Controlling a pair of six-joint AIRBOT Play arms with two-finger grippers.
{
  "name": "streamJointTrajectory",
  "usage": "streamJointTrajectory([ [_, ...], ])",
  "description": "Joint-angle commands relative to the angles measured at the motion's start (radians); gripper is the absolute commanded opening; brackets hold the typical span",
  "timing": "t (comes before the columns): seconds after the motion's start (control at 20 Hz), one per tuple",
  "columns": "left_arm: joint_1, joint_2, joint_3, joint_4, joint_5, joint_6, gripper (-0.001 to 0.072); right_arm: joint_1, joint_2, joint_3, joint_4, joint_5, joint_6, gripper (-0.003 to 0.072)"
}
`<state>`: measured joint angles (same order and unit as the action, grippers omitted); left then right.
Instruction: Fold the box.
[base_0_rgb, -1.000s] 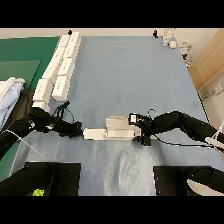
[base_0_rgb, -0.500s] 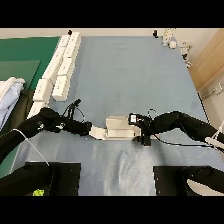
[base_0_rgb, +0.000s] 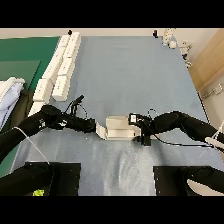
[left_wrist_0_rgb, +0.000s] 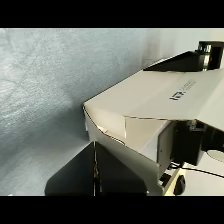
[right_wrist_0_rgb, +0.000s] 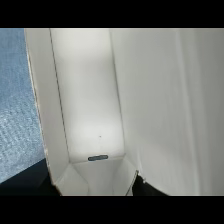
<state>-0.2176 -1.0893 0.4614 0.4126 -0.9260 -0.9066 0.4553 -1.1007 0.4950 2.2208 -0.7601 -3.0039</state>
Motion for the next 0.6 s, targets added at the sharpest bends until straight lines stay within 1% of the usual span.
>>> streamJointTrajectory([
  [0.0,-0.001,0.000,0.006,-0.010,-0.010,0.000,0.0016,0.000,0.001,0.000,0.000,0.000,0.000,0.0516],
  [0.05,-0.001,0.000,0.006,-0.011,-0.011,0.000,0.0148,0.000,0.001,0.000,0.000,0.000,0.000,0.0516],
  [0.1,-0.001,0.000,0.006,-0.013,-0.014,0.000,0.0432,0.000,0.001,0.000,0.000,0.000,0.000,0.0516],
  [0.15,-0.001,0.000,0.006,-0.012,-0.016,0.001,0.0457,0.000,0.001,0.000,0.000,0.000,0.000,0.0516],
  [0.55,-0.001,0.000,0.006,-0.014,-0.025,0.000,0.0458,0.000,0.001,0.000,0.000,0.000,0.000,0.0516],
])
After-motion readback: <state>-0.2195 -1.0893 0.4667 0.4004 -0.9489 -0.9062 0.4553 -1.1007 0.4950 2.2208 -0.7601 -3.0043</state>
